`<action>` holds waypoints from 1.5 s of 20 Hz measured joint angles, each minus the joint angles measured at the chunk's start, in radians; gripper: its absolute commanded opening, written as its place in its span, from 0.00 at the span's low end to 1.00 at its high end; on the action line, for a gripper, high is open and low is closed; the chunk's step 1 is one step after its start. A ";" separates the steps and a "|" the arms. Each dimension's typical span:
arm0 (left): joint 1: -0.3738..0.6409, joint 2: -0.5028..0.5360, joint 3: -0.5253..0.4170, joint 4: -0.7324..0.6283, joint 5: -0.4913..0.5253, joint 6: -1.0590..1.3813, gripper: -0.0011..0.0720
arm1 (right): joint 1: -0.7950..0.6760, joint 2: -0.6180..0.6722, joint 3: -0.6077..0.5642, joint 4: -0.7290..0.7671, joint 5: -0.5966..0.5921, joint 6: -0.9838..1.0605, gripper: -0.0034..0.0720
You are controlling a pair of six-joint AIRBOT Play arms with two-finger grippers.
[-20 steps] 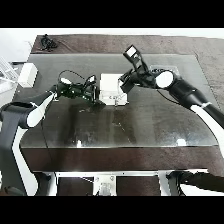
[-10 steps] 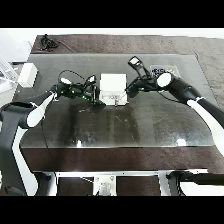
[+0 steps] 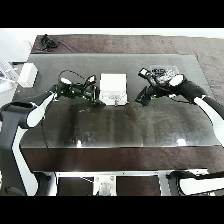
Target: Fold the box and place the chain.
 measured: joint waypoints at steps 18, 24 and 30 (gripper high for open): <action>0.000 0.000 0.000 0.000 0.000 0.000 0.67 | 0.032 -0.138 0.004 0.251 0.007 -0.195 0.05; 0.000 0.000 0.000 0.000 0.000 0.000 0.67 | 0.034 -0.131 0.004 0.197 -0.005 -0.126 0.05; 0.000 0.000 0.000 0.000 0.000 0.000 0.67 | 0.034 0.001 0.003 0.087 -0.011 -0.009 0.05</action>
